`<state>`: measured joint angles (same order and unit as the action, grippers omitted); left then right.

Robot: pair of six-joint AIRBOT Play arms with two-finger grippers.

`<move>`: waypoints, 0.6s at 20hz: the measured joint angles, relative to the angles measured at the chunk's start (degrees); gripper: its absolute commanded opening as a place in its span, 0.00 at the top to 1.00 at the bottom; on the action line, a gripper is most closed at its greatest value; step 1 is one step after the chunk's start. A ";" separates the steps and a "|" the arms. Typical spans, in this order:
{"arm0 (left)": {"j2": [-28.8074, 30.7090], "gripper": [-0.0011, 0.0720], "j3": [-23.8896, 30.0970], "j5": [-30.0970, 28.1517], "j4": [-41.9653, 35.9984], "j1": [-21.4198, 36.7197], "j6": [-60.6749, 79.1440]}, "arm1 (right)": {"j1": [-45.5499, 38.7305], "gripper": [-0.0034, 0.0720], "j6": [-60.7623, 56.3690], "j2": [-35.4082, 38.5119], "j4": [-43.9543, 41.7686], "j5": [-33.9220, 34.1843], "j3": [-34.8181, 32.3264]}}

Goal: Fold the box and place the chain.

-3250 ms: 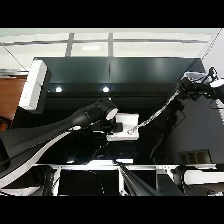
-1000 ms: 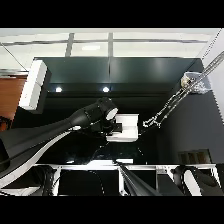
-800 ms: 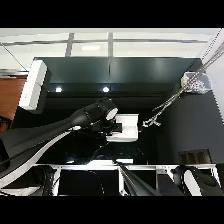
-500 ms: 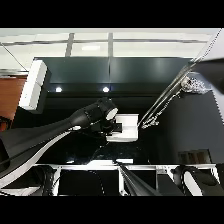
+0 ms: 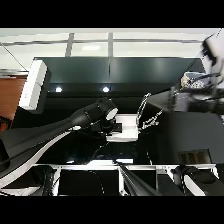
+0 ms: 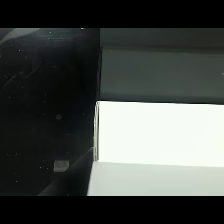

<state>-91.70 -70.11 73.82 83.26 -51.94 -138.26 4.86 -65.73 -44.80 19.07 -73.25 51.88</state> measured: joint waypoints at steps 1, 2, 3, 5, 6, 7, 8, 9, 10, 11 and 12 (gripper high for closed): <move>0.00 0.94 0.00 0.00 -0.02 0.00 0.00 | 1.29 0.94 0.00 -0.46 0.20 1.49 -2.03; 0.00 0.94 0.00 -0.02 -0.02 0.00 0.00 | 2.84 0.95 0.00 -1.07 0.42 3.15 -4.44; 0.00 0.94 0.00 -0.02 -0.02 0.00 0.00 | 4.35 0.94 0.00 -1.70 0.59 4.76 -6.62; 0.00 0.94 0.00 -0.02 -0.02 0.00 0.00 | 7.13 0.94 -0.02 -3.17 1.27 7.56 -10.67; 0.00 0.94 0.00 -0.02 0.00 0.00 0.00 | 8.11 0.94 -0.07 -3.80 1.75 8.96 -12.48; 0.00 0.94 0.00 -0.02 -0.02 0.00 0.00 | 8.76 0.94 -0.31 -4.35 2.62 10.10 -14.12; 0.00 0.94 0.00 0.00 -0.02 0.00 -0.02 | 9.27 0.94 -0.57 -4.74 3.41 11.17 -15.37; 0.00 0.94 0.00 0.00 -0.02 0.00 0.00 | 9.62 0.94 -0.74 -5.03 3.96 12.22 -16.39; 0.00 0.94 0.00 -0.02 -0.02 0.00 -0.02 | 9.84 0.90 -1.03 -5.25 4.70 12.57 -17.22; -0.02 0.94 0.00 0.00 0.00 0.00 0.00 | 10.01 0.58 -1.38 -5.40 5.29 12.94 -17.84; 0.00 0.94 0.00 0.00 -0.02 0.00 0.00 | 10.05 0.48 -1.40 -5.46 5.57 13.25 -18.23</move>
